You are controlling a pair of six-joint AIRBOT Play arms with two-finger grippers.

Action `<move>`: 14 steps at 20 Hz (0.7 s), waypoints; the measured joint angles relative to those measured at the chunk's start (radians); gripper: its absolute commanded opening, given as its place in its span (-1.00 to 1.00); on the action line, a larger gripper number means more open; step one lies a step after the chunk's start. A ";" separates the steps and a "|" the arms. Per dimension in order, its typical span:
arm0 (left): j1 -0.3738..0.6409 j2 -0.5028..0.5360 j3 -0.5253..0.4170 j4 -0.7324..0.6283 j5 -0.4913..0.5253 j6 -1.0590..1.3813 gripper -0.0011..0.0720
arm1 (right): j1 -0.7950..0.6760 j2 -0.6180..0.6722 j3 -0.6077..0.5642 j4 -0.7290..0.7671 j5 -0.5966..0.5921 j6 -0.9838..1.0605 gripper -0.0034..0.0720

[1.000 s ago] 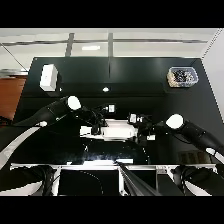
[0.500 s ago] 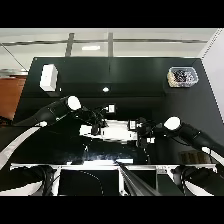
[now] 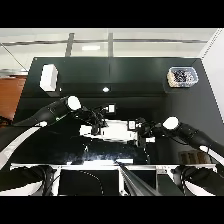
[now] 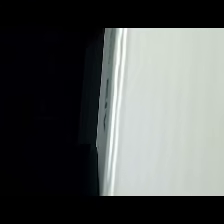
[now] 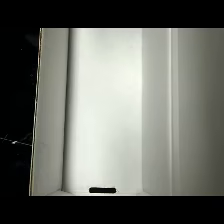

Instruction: Fold the box and place the chain.

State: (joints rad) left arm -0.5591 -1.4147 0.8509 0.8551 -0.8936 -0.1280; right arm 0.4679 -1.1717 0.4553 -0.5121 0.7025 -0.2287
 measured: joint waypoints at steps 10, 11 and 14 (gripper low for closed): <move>0.000 0.000 0.000 -0.001 0.000 0.000 -0.88 | 0.000 -0.001 -0.001 -0.023 -0.018 0.029 0.97; 0.000 0.000 0.000 -0.001 -0.001 0.000 -0.88 | 0.000 -0.001 0.000 -0.023 -0.018 0.032 0.97; 0.000 0.000 0.000 -0.001 -0.002 0.000 -0.89 | -0.007 0.008 0.000 -0.024 -0.020 0.039 0.97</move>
State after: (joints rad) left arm -0.5591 -1.4147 0.8509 0.8543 -0.8959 -0.1284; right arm 0.4610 -1.1641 0.4549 -0.5365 0.6823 -0.1898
